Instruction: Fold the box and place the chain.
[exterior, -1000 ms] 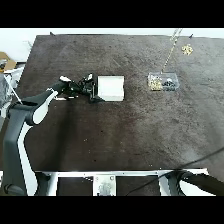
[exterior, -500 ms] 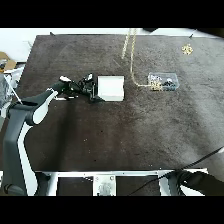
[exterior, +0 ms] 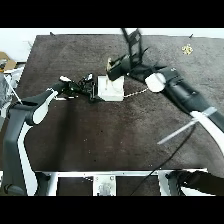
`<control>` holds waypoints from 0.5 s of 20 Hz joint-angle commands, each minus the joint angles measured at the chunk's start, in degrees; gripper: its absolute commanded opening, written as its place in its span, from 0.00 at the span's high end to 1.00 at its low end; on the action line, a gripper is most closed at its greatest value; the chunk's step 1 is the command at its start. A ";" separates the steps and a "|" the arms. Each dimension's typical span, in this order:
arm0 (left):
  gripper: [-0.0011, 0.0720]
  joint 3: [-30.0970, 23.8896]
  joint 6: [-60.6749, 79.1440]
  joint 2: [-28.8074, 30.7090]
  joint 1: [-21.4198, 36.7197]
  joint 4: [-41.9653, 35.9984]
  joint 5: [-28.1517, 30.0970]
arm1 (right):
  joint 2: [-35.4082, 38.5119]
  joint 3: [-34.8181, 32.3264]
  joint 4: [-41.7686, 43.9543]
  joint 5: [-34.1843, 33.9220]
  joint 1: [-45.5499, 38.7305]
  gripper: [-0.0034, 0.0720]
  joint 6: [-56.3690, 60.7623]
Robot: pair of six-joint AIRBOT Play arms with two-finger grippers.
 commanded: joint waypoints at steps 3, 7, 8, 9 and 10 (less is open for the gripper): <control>0.61 -0.02 0.02 0.02 -0.02 0.02 0.02 | -9.33 -2.64 1.95 -2.27 -0.31 0.92 0.04; 0.61 -0.02 0.00 0.02 -0.02 0.02 0.02 | -6.16 -2.64 2.12 3.67 -5.88 0.45 3.23; 0.61 -0.02 0.00 0.02 -0.02 0.02 0.02 | -4.42 -2.64 2.10 7.52 -8.26 0.45 4.72; 0.61 -0.02 0.00 0.02 -0.02 0.02 0.02 | -2.56 -2.82 2.01 11.82 -11.17 0.45 6.56; 0.61 -0.02 0.02 0.02 -0.02 0.02 0.02 | -0.74 -3.85 1.95 14.97 -14.19 0.45 8.63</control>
